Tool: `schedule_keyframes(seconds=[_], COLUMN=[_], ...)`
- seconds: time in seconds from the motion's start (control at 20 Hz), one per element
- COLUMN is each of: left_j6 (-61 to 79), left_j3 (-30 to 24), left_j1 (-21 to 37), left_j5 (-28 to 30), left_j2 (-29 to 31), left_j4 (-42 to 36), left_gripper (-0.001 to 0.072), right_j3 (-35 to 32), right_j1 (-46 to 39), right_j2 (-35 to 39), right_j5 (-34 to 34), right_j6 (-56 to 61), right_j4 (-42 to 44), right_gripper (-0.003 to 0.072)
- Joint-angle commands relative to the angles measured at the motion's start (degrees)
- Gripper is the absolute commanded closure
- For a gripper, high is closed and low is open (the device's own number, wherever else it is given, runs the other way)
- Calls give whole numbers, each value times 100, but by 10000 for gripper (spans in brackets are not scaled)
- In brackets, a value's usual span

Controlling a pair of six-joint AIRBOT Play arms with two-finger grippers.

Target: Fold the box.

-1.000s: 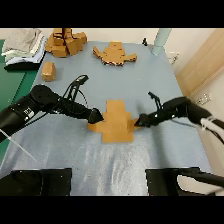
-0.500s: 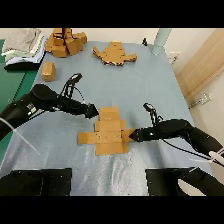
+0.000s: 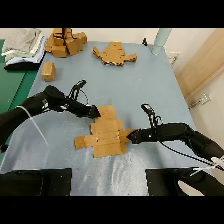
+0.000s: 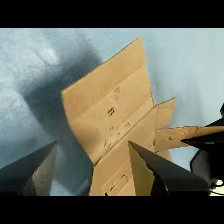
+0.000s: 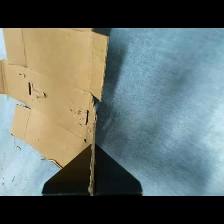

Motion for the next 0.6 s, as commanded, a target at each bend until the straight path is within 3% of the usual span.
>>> schedule_keyframes(seconds=[0.0,0.15,0.35,0.4,0.45,0.55], left_j6=[382,673,1228,1228,1290,1436], left_j3=[444,820,909,914,914,914], left_j1=[22,17,37,59,85,94], left_j5=[-446,-1132,-2076,-2197,-2299,-2356], left_j2=[-688,-1143,-1255,-1255,-1255,-1255], left_j4=[-332,-472,-789,-807,-811,-916], left_gripper=[23,23,23,38,145,148], right_j3=[-2,-2,-2,-2,-2,-2], right_j1=[22,22,22,22,22,22], right_j2=[7,4,4,4,4,2], right_j5=[28,31,28,28,28,26], right_j6=[2,2,4,4,4,4], right_j4=[-39,-48,-68,-68,-68,-70], right_gripper=[686,685,686,686,686,686])
